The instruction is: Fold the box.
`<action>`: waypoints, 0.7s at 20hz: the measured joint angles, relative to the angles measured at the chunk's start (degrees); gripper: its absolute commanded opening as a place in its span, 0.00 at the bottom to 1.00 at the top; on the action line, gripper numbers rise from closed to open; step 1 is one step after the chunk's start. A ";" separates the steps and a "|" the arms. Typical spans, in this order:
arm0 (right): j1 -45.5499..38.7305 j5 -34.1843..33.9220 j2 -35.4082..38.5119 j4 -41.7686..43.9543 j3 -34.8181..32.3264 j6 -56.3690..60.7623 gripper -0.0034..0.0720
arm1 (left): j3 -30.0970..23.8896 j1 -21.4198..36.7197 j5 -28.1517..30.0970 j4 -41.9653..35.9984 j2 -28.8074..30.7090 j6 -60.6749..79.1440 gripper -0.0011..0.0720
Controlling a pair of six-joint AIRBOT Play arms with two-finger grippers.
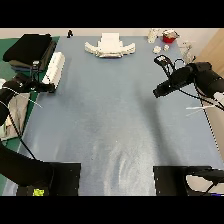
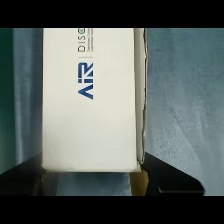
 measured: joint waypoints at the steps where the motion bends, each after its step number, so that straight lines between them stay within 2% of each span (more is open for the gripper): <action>1: 0.00 0.02 0.00 -0.02 0.00 0.00 0.10 | 1.27 0.00 0.00 -0.02 -1.11 -0.26 0.70; 6: 0.00 0.02 0.00 0.00 0.00 0.00 0.10 | 4.20 0.00 -0.02 -0.02 -4.59 -0.61 0.70; 14: 0.00 0.02 0.00 0.00 0.00 0.00 0.10 | 4.81 -0.07 -0.15 -0.28 -5.88 -0.66 0.70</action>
